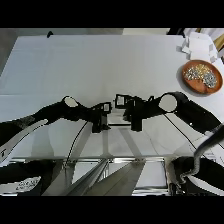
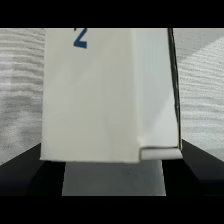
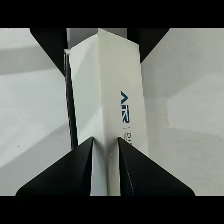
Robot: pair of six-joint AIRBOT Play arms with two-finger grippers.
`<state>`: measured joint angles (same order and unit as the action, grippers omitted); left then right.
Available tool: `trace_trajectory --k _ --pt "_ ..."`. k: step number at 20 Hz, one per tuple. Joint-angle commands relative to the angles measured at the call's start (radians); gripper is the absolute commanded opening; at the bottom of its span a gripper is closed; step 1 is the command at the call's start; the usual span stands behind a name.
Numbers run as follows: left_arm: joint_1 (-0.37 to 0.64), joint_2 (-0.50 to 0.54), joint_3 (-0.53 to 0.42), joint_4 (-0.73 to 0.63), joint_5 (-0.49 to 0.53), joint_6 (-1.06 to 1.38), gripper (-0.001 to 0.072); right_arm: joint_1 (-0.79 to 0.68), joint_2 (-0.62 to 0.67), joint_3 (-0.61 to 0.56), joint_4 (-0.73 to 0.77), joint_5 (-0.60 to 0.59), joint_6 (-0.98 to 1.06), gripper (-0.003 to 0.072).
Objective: Fold the box and place the chain.
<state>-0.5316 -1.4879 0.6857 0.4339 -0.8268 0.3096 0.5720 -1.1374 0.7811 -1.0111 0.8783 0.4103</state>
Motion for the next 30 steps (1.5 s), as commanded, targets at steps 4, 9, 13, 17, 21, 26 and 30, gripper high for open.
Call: trace_trajectory --k 4,9,13,17,21,26,30 --pt "0.000 0.001 0.000 0.001 0.000 0.000 0.0144 0.000 -0.002 -0.012 -0.002 -0.027 0.001 0.0098" --pt "0.000 0.001 0.000 0.001 0.000 0.000 0.0144 0.000 -0.002 -0.038 0.002 -0.016 0.003 0.0099" --pt "0.000 0.001 0.000 0.001 0.000 0.000 0.0144 0.005 -0.002 -0.041 0.001 0.006 0.003 0.0099" --pt "0.000 0.001 0.000 0.001 0.000 0.000 0.0144 0.047 -0.002 -0.053 0.001 -0.003 0.003 0.0100" --pt "0.000 0.001 0.000 0.001 0.000 0.000 0.0144 0.050 -0.002 -0.053 0.002 -0.002 0.004 0.0187" --pt "0.000 0.001 0.000 0.001 0.000 0.000 0.0144 0.050 0.000 -0.053 0.002 -0.003 0.003 0.0260" --pt "0.000 0.001 0.000 0.001 0.000 0.000 0.0144 0.050 0.008 -0.053 0.004 -0.002 0.004 0.0309"
